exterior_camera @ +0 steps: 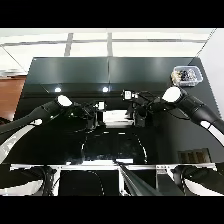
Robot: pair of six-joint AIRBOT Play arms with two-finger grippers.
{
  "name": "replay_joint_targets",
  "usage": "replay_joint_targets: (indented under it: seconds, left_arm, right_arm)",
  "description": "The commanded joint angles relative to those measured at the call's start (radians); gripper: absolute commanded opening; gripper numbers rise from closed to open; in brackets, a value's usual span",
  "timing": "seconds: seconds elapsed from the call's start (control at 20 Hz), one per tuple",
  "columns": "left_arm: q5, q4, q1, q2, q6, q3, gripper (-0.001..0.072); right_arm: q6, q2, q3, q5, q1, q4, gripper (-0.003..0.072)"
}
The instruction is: Fold the box and place the chain.
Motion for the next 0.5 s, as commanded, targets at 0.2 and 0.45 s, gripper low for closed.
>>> replay_joint_targets:
  seconds: [0.2, 0.45]
  left_arm:
    - [0.0, 0.0, 0.0, -0.001, 0.0, 0.0, 0.039]
    - [0.0, 0.0, 0.0, -0.001, 0.0, 0.0, 0.039]
  right_arm:
    - [0.004, 0.0, 0.0, -0.004, 0.001, 0.002, 0.0211]
    - [0.019, -0.019, -0.015, -0.003, 0.002, 0.004, 0.0211]
